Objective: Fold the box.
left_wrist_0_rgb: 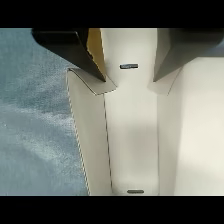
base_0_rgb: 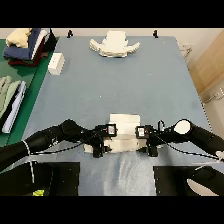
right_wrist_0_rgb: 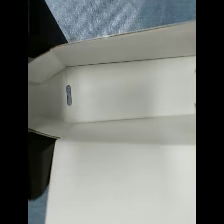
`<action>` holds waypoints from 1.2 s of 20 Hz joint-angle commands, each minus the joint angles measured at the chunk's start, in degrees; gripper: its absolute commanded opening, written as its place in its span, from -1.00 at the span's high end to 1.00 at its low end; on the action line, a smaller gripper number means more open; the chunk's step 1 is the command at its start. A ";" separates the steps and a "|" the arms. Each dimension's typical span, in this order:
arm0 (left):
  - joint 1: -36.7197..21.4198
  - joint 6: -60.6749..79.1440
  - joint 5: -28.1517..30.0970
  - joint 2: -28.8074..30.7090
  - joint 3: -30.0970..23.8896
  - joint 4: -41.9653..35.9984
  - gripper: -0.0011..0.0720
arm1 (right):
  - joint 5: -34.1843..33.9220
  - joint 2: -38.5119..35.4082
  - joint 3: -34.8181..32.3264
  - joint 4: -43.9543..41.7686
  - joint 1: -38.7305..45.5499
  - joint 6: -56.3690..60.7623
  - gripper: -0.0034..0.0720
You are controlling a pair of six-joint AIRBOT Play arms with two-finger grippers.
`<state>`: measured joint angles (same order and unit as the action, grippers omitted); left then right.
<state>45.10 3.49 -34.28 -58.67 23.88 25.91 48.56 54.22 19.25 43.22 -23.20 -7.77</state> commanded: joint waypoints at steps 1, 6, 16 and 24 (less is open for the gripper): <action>0.26 -0.26 -0.20 -0.04 -0.07 -2.34 -0.88 | 0.02 -0.02 -0.02 -0.15 0.00 0.20 -0.44; 0.22 -0.98 -0.13 -0.04 -0.09 -2.25 -0.88 | 0.02 -0.02 -0.02 -0.15 0.00 0.22 -0.44; 0.15 -32.63 -1.33 6.69 0.20 30.42 0.93 | 0.02 -0.02 -0.02 -0.15 0.00 0.20 -0.44; -5.86 -104.28 -24.50 25.51 2.45 63.95 0.92 | 0.02 -0.02 -0.02 -0.15 0.00 0.22 -0.44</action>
